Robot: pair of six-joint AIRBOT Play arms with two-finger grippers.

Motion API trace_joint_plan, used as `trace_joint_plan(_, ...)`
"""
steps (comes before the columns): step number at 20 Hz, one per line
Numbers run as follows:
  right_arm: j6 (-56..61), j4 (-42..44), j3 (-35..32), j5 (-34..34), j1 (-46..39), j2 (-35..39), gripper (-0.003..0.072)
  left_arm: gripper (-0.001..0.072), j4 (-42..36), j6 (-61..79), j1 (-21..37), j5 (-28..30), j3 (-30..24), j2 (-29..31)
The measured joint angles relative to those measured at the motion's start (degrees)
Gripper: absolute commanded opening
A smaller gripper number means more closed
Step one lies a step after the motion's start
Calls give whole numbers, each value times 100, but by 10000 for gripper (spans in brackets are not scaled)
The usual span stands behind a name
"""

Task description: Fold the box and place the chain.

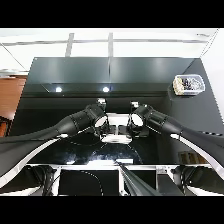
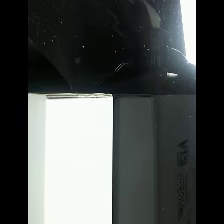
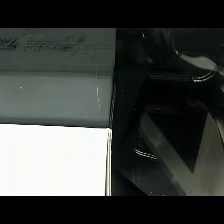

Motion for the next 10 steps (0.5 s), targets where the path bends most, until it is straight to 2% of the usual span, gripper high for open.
trace_joint_plan(1,0,0,0,4,0,0,279,33,0,-2,0,0,-2,0)
trace_joint_plan(10,-352,-39,170,79,0,168,280,33,0,-9,0,-7,-2,0)
